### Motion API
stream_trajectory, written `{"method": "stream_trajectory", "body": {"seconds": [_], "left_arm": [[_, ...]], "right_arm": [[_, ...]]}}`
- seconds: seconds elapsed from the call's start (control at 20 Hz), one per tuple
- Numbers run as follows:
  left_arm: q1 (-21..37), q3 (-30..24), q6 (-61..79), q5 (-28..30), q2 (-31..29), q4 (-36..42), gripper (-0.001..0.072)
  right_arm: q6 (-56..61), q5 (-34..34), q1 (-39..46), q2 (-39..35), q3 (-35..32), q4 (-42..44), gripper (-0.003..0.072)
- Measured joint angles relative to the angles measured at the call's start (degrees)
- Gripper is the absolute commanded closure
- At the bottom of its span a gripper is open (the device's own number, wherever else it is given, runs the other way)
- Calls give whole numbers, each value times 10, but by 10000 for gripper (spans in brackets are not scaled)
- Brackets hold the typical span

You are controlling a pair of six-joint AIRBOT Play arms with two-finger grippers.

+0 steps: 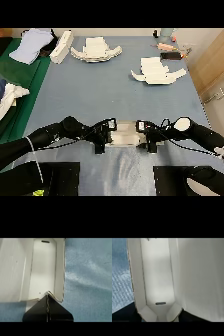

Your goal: Fold the box.

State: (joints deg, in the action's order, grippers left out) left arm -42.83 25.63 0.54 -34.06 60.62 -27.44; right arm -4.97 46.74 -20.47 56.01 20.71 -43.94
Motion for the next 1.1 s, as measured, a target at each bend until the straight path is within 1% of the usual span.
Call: {"method": "stream_trajectory", "body": {"seconds": [0.15,0.3,0.4,0.5,0.6,0.7,0.75,0.85,1.0,1.1], "left_arm": [[0,0,-160,-8,-53,-108,694],[1,0,-376,-31,-139,-234,693],[11,0,-536,-58,-197,-327,694],[41,0,-692,-98,-243,-416,694],[92,-3,-798,-144,-268,-471,694],[150,-13,-835,-177,-272,-476,694],[176,-19,-833,-189,-266,-458,694],[211,-32,-800,-204,-241,-406,694],[223,-43,-748,-208,-186,-324,694],[205,-47,-729,-193,-149,-278,694]], "right_arm": [[0,0,0,0,0,0,177],[0,2,0,0,0,-1,177],[-1,3,0,0,0,-1,177],[-1,3,0,0,0,-2,177],[-2,3,0,0,0,-2,177],[-2,3,0,0,0,-2,177],[-2,3,0,0,0,-2,177],[-2,3,0,0,0,-2,177],[-2,3,0,0,0,-2,177],[-2,3,0,0,0,-2,177]]}}
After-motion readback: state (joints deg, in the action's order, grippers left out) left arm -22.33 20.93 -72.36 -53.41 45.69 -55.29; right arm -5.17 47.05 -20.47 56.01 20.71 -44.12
